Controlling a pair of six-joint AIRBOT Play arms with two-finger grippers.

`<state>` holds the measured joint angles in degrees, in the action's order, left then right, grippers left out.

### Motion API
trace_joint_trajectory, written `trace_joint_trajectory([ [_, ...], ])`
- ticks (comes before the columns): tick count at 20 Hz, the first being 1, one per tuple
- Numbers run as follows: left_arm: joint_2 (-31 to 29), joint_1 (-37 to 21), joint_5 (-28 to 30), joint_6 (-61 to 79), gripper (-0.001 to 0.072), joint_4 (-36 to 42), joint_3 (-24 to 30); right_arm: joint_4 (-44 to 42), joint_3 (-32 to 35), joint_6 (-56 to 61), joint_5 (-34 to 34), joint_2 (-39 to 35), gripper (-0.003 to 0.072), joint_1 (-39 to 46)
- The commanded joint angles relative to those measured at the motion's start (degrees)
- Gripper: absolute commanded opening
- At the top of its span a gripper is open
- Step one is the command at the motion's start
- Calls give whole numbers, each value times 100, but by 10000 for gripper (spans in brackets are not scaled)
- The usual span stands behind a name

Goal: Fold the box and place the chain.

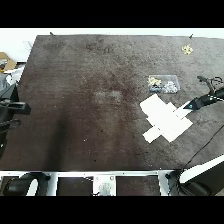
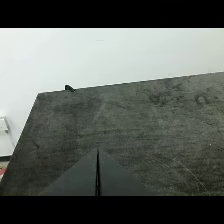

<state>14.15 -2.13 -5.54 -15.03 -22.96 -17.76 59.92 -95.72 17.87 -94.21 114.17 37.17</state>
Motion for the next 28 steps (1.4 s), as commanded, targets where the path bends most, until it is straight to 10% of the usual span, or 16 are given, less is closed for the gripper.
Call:
trace_joint_trajectory([
  [1,-2,0,0,2,12,0,2,-190,210,-184,-457,2,196,-9],
  [7,-4,0,0,2,12,0,2,-385,426,122,-955,-328,4,-146],
  [13,-4,0,0,2,12,0,2,-1829,2852,149,-540,-2039,3,-236],
  [21,-2,0,0,2,12,0,2,-5187,6664,208,2699,-4728,3,-1751],
  [28,-4,0,42,2,12,2,-15,-7066,6999,-190,6367,-4837,3,-4605],
])
